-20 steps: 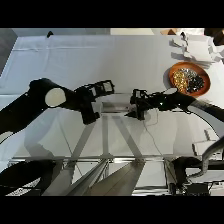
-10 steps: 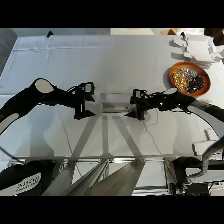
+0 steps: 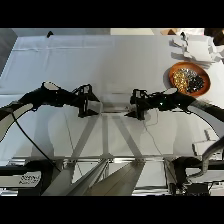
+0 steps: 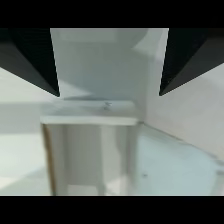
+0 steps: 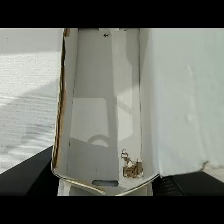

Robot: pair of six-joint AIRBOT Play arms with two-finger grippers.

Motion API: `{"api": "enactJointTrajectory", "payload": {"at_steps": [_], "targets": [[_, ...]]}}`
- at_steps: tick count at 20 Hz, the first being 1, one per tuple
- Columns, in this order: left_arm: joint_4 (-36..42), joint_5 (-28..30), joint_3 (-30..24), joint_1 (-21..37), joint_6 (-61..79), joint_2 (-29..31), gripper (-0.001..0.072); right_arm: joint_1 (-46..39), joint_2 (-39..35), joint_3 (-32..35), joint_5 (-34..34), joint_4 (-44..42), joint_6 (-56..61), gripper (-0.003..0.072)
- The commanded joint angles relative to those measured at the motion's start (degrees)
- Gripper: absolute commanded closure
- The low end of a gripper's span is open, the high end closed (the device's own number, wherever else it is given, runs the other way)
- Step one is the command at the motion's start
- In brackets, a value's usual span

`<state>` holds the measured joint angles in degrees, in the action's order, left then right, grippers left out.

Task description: Fold the box and place the chain.

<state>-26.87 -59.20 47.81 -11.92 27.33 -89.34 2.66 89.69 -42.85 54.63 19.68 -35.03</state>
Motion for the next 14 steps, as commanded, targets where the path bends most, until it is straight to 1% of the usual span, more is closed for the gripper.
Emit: {"api": "enactJointTrajectory", "payload": {"at_steps": [1, 3, 6, 9, 14], "targets": [[0.61, -2.36, 3.06, 0.09, 1.38, -2.58, 0.0005, 0.0, -0.04, 0.02, 0.0, -0.02, 0.0, 0.0148], [-0.11, -3.17, 4.0, -0.33, 1.36, -3.1, 0.0005, 0.0, -0.04, 0.02, 0.0, -0.02, 0.02, 0.0148], [-1.07, -4.57, 4.0, -1.14, 1.36, -3.43, 0.0005, 0.02, -0.04, 0.0, 0.02, -0.02, 0.02, 0.0148], [-1.01, -4.61, 4.0, -1.9, 1.4, -3.43, 0.0006, 0.02, -0.04, 0.0, 0.02, -0.02, 0.02, 0.0148], [0.66, -1.84, 3.98, -2.82, 1.38, -3.72, 0.0008, 0.02, -0.04, 0.0, 0.02, -0.02, 0.02, 0.0148]]}}
